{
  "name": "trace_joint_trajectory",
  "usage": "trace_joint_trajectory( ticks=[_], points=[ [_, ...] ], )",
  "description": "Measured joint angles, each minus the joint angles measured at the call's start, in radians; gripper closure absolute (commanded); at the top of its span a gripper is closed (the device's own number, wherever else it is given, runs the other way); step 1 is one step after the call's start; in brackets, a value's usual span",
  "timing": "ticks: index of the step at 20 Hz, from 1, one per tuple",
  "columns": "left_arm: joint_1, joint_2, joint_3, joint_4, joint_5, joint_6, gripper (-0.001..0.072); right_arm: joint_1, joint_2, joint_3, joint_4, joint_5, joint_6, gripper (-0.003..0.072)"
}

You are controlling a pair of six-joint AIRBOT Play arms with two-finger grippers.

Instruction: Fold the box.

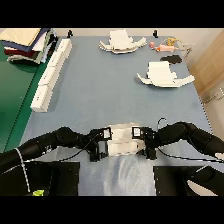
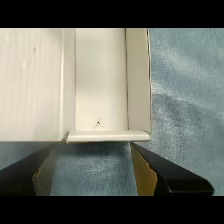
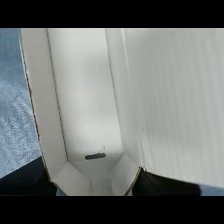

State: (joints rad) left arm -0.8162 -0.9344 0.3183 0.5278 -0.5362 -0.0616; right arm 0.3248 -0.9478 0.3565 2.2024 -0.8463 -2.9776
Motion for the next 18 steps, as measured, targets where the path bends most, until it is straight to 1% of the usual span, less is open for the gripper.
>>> trace_joint_trajectory(
  ticks=[7,18],
  points=[
    [-0.040,-0.040,0.014,-0.048,0.023,0.048,0.0011,0.000,0.000,0.000,0.000,0.000,-0.001,0.0088],
    [-0.042,-0.055,0.018,-0.059,0.059,0.049,0.0011,0.000,0.000,0.000,0.000,0.000,0.001,0.0088]
  ],
)
